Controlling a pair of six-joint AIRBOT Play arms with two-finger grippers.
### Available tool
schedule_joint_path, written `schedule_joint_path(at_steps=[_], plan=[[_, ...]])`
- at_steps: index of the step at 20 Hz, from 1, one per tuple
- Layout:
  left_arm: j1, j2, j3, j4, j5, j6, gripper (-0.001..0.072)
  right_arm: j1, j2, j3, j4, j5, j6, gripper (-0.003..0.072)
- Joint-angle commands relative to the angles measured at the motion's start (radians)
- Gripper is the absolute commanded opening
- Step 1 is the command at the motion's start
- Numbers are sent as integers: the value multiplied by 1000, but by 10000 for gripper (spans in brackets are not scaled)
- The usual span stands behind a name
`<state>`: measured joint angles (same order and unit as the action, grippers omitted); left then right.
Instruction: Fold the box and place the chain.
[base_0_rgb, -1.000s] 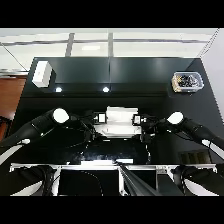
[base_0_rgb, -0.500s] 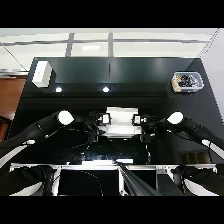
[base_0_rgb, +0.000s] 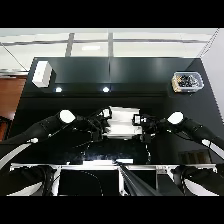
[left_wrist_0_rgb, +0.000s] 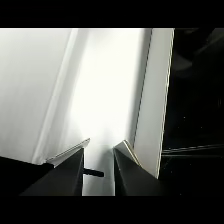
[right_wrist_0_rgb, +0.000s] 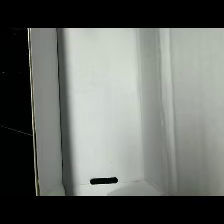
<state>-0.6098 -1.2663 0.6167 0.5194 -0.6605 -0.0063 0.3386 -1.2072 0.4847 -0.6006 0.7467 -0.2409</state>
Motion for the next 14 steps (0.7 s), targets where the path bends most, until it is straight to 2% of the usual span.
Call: schedule_joint_path(at_steps=[1,3,4,5,6,7,8,9,10,11,12,13,14], plan=[[-1,-10,1,-26,-3,3,220,0,0,0,0,0,1,488],[-1,-10,1,-22,-4,3,252,0,0,0,1,0,1,488],[-1,-10,1,-22,0,3,377,0,0,0,0,0,1,488],[-1,-10,1,-22,0,3,473,0,0,0,0,0,1,488],[-1,-10,1,-19,0,3,473,0,0,0,0,0,1,488],[-2,-10,1,-11,-1,2,398,0,0,0,1,0,1,488],[-8,-10,2,0,0,0,237,0,0,0,1,0,1,488],[-11,-10,2,3,0,0,324,0,0,0,0,0,1,488],[-13,-10,2,3,7,0,480,0,0,0,1,0,1,488],[-11,-10,3,4,7,0,431,0,0,0,1,0,1,488],[-9,-8,6,10,2,-2,200,0,0,0,0,0,1,488],[-2,-2,16,43,-10,-5,31,0,0,0,1,0,1,488],[8,11,26,85,-17,-50,30,0,0,0,0,0,1,488]])
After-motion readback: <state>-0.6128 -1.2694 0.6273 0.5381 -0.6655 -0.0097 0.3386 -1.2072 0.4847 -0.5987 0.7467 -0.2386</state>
